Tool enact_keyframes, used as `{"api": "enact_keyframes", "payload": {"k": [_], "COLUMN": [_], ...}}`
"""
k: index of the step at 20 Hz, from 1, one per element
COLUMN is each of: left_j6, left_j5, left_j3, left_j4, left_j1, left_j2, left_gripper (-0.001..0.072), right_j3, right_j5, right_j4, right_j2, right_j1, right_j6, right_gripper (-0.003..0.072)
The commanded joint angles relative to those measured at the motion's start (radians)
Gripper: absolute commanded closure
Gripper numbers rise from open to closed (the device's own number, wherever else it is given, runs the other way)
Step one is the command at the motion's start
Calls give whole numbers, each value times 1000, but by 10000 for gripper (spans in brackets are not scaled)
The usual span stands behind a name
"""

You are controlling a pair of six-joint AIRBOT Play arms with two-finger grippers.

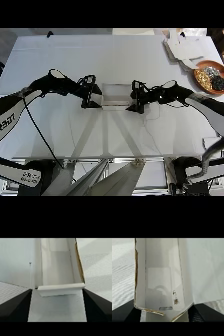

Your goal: Fold the box and place the chain.

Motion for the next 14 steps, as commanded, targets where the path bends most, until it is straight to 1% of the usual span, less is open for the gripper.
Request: {"api": "enact_keyframes", "payload": {"k": [1, 10, 14], "left_j6": [-18, 1, 20], "left_j5": [16, 6, 29], "left_j3": [0, 0, 0], "left_j4": [-6, 13, 10], "left_j1": [-4, -14, -31], "left_j2": [-3, -4, -15], "left_gripper": [10, 13, 13], "right_j3": [0, 0, 0], "right_j5": [1, 1, 1], "right_j4": [0, 0, 0], "right_j2": [0, 0, 0], "right_j1": [0, 0, 0], "right_j6": [0, 0, 0], "right_gripper": [165, 165, 165]}}
